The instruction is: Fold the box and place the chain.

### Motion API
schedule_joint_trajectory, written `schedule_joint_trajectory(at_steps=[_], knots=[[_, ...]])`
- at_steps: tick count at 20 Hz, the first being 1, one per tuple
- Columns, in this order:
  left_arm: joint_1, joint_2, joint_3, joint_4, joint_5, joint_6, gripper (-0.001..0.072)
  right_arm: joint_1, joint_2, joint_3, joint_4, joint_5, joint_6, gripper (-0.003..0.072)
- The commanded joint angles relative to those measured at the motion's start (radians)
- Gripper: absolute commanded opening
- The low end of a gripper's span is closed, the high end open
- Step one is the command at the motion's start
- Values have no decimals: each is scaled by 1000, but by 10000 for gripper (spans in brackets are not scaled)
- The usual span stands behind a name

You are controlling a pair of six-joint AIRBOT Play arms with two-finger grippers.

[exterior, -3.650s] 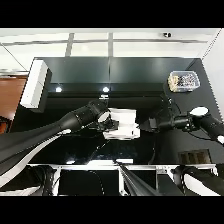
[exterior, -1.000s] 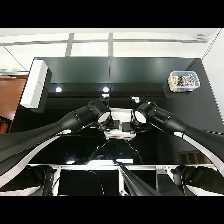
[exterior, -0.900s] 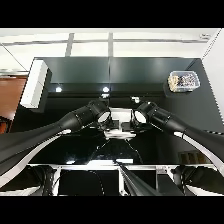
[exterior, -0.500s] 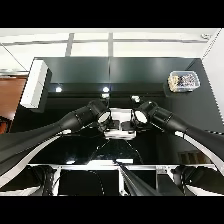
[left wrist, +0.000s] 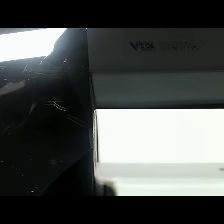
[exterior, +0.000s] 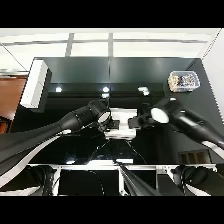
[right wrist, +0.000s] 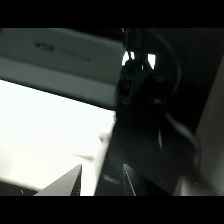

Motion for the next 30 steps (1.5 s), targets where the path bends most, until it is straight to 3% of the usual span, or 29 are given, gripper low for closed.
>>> schedule_joint_trajectory(at_steps=[1, 4, 6, 7, 8, 9, 11, 13, 17, 19, 23, 30], knots=[[0, 0, 0, 0, 0, 0, 24, -71, 191, 1, -145, 26, -62, 305], [1, 0, 0, 0, 1, 0, 24, -216, 283, -2, -491, -71, -61, 305], [1, 0, 0, 0, 2, 0, 24, -384, 256, -43, -660, -226, -60, 305], [0, 0, 0, 0, 1, 0, 24, -496, 216, -59, -663, -299, -60, 336], [0, 0, 0, 0, 1, 0, 24, -620, 152, -62, -608, -361, -61, 637], [1, 0, 0, 0, 1, 0, 24, -726, 85, -57, -515, -416, -62, 705], [0, 0, 0, 0, 2, 0, 24, -875, -70, 6, -293, -479, -110, 705], [1, 0, 0, 0, 3, 0, 24, -915, -251, 182, -229, -386, -153, 704], [0, 0, 0, 0, 1, 0, 24, -925, -636, 723, -150, 41, -119, 704], [0, 0, 0, 0, 1, 0, 24, -925, -754, 911, -116, 124, -85, 704], [0, 0, 0, 0, 1, 0, 24, -929, -841, 1035, -103, 111, 5, 703], [1, 0, 0, 0, 0, 0, 24, -929, -895, 1044, -110, 132, 46, 703]])
